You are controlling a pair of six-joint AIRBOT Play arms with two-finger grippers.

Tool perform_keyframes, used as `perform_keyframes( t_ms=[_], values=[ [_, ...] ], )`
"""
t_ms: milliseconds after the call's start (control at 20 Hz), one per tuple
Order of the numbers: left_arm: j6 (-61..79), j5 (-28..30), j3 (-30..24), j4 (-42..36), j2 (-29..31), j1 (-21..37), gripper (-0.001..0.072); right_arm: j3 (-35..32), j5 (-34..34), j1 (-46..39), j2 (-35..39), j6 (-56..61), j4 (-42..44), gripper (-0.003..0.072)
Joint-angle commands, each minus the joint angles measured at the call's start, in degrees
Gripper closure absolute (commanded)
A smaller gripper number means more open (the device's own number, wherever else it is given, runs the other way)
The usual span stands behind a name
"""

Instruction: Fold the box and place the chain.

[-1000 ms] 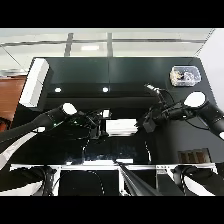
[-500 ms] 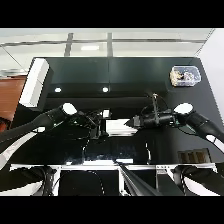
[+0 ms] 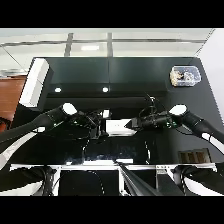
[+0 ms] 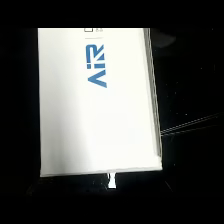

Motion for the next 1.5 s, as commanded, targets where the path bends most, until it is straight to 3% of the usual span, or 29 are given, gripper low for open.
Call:
perform_keyframes(
  t_ms=[0, 250, 400, 450, 500, 550, 750, 950, 1100, 1250, 1450],
  values=[
    [-0.1, 0.1, 0.0, -0.7, 0.0, 0.0, 0.0426, 0.0, -0.8, 0.1, -0.1, 0.6, -1.7, 0.0669],
    [-0.1, 0.0, 0.0, -0.7, 0.0, 0.0, 0.0426, 0.3, -0.2, 0.0, 0.0, 0.5, -0.8, 0.0669],
    [-0.5, 0.4, 0.0, -0.7, 0.0, 0.1, 0.0403, 4.4, 6.0, -1.5, 1.8, 0.5, -2.2, 0.067],
    [-1.5, 0.5, 0.0, -0.5, 0.2, 0.2, 0.0319, 6.4, 10.3, -3.1, 3.9, 0.3, -2.0, 0.0669],
    [-2.4, 0.5, 0.0, 0.7, 0.7, 0.2, 0.0052, 7.6, 13.9, -5.1, 7.1, 0.0, -1.1, 0.067],
    [-4.9, 0.3, 0.5, 3.8, 1.6, 0.2, -0.0011, 8.3, 16.2, -7.8, 11.4, -0.3, -1.3, 0.067],
    [-13.4, -4.5, 3.4, 12.9, 5.8, 0.1, -0.0011, 8.4, 18.4, -23.8, 26.6, 4.0, -14.6, 0.067],
    [-13.6, -6.7, 7.3, 13.2, 8.3, -2.2, -0.0011, 8.0, 17.8, -34.9, 29.5, 7.5, -29.2, 0.067],
    [-18.6, -1.8, 11.3, 12.5, 8.3, -6.5, -0.0011, 6.7, 15.6, -36.2, 29.5, 7.6, -29.4, 0.0669],
    [-29.1, 7.6, 13.7, 12.5, 5.5, -10.6, -0.0011, 6.0, 15.4, -36.2, 29.5, 7.4, -29.3, 0.0669],
    [-36.4, 4.7, 19.8, 12.5, -2.0, -13.8, -0.0011, 5.0, 15.2, -36.2, 29.5, 6.9, -29.7, 0.0669]
  ],
)
